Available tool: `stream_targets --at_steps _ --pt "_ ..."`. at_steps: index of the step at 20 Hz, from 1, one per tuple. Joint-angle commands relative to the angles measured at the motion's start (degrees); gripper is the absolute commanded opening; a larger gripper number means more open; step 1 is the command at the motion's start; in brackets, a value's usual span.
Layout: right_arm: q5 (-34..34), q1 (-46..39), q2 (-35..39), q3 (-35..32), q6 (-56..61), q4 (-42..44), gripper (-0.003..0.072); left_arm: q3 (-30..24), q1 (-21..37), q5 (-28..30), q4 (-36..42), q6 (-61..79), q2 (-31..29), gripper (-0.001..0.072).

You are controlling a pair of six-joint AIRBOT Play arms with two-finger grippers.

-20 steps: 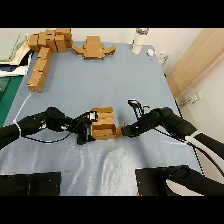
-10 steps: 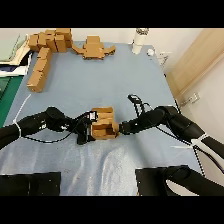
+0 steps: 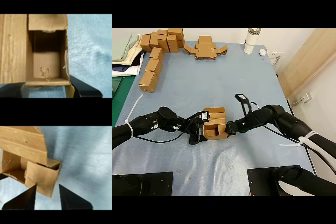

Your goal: Fold the box.

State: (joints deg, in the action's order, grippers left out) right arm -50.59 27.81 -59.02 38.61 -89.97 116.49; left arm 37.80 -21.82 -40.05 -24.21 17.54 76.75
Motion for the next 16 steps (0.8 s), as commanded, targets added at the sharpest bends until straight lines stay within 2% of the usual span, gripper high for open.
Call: stream_targets --at_steps 1,4,7,11,13,15,16 --pt "-0.02 3.82 -4.33 3.98 5.27 -4.22 0.0442 0.04 0.02 0.02 -0.02 0.00 0.02 0.0370" --pt "-6.88 9.38 -8.81 10.99 20.00 -19.71 0.0442 0.07 0.02 0.00 0.00 0.00 0.02 0.0370" --pt "-14.29 15.23 -13.44 16.57 29.77 -28.26 0.0442 0.04 0.02 0.02 -0.02 0.00 0.02 0.0370" --pt "-19.93 19.12 -19.41 20.81 36.59 -31.89 0.0442 0.07 0.02 0.00 -0.02 0.00 0.02 0.0370" --pt "-20.02 19.21 -21.64 21.64 37.59 -31.74 0.0435 0.04 0.02 0.02 -0.02 0.00 0.02 0.0370" --pt "-20.02 19.21 -23.17 21.79 39.26 -31.91 0.0392 0.04 0.02 0.00 0.00 0.00 0.02 0.0370" --pt "-20.00 19.21 -23.58 21.88 39.65 -32.26 0.0323 0.04 0.02 0.02 0.00 0.00 0.02 0.0370"
